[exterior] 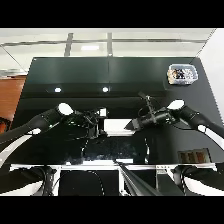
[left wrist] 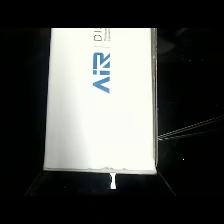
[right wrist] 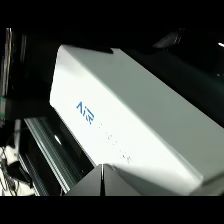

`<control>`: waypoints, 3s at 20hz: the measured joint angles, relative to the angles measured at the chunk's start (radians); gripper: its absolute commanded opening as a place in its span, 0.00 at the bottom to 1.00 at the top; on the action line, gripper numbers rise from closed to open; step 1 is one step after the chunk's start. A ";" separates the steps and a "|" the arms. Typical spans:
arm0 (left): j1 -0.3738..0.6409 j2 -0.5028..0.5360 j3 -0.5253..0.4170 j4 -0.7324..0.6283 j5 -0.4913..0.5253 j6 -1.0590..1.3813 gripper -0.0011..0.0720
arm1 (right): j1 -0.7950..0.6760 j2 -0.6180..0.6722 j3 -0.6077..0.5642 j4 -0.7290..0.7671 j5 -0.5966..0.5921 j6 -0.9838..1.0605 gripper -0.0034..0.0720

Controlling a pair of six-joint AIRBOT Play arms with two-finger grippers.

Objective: Fold the box and place the chain.

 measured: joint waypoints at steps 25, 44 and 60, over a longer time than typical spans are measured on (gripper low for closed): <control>-0.109 -0.077 0.330 0.009 -0.071 -0.217 0.98 | -0.484 0.262 0.080 -0.087 0.299 0.026 0.06; -0.111 -0.206 0.399 0.013 -0.187 -0.282 0.98 | -0.485 0.263 0.078 -0.130 0.270 0.024 0.06; -0.109 -0.227 0.425 0.013 -0.170 -0.289 0.98 | -0.485 0.263 0.078 -0.132 0.256 0.024 0.06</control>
